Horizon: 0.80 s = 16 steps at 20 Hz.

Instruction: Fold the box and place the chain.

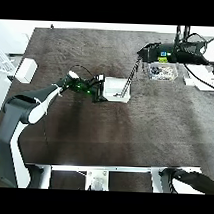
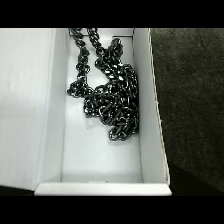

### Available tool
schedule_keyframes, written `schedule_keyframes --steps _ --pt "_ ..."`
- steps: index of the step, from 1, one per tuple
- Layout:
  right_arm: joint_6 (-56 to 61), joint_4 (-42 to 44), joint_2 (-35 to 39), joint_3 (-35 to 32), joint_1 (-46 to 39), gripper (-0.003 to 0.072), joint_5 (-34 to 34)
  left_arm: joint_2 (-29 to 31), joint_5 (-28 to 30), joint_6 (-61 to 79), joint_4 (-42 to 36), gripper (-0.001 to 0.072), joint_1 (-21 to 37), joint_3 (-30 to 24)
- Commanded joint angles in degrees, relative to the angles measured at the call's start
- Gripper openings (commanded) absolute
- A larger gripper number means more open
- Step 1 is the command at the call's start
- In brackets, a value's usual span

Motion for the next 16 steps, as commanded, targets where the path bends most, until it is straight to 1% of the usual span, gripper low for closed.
schedule_keyframes --steps 1,4,7,12,16 --pt "0.59 -0.81 0.92 -0.09 1.38 0.0011 1.84 0.00 0.02 0.02 0.00 0.0525 0.02 0.00" --pt "0.59 -0.81 0.92 -0.74 3.30 0.0011 2.03 0.02 0.00 0.02 0.02 0.0525 0.02 0.00" --pt "0.61 -0.74 0.90 -3.80 4.74 0.0012 0.74 0.00 -0.02 0.02 0.00 0.0525 0.02 0.00" --pt "0.63 1.27 0.76 -12.33 5.88 0.0011 -8.22 0.00 -0.02 0.02 0.00 0.0525 0.02 -0.02" --pt "0.61 3.67 0.52 -18.32 6.32 0.0011 -13.62 0.02 0.00 0.02 0.00 0.0525 0.02 -0.02"
